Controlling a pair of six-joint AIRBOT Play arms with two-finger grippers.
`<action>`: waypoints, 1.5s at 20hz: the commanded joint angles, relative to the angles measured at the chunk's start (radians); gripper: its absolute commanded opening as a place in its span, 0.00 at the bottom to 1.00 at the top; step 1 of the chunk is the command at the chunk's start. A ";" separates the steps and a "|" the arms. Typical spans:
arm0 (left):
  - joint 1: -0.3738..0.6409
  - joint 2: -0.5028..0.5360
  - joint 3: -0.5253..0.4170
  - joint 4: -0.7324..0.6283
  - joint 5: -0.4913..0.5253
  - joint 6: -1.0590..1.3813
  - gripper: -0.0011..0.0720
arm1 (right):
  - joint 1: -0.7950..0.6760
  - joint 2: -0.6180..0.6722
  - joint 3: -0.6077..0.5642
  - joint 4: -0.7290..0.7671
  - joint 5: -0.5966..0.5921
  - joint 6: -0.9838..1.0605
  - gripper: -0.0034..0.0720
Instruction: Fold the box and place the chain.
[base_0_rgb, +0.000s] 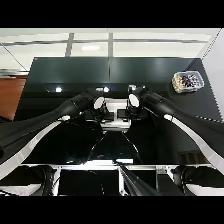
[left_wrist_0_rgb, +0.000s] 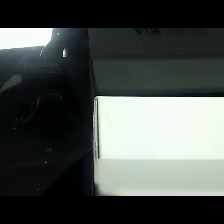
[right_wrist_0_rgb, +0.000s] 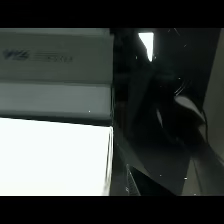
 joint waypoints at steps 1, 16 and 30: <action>0.001 -0.001 0.000 0.000 0.000 0.000 0.06 | -0.020 0.074 0.018 0.029 0.062 -0.124 0.52; 0.001 -0.001 0.000 0.000 0.005 0.000 0.06 | -0.757 0.137 0.015 -0.119 -0.433 -0.232 1.00; 0.001 -0.001 0.000 0.000 -0.002 0.000 0.06 | -0.910 -0.369 0.573 0.187 0.019 0.043 0.85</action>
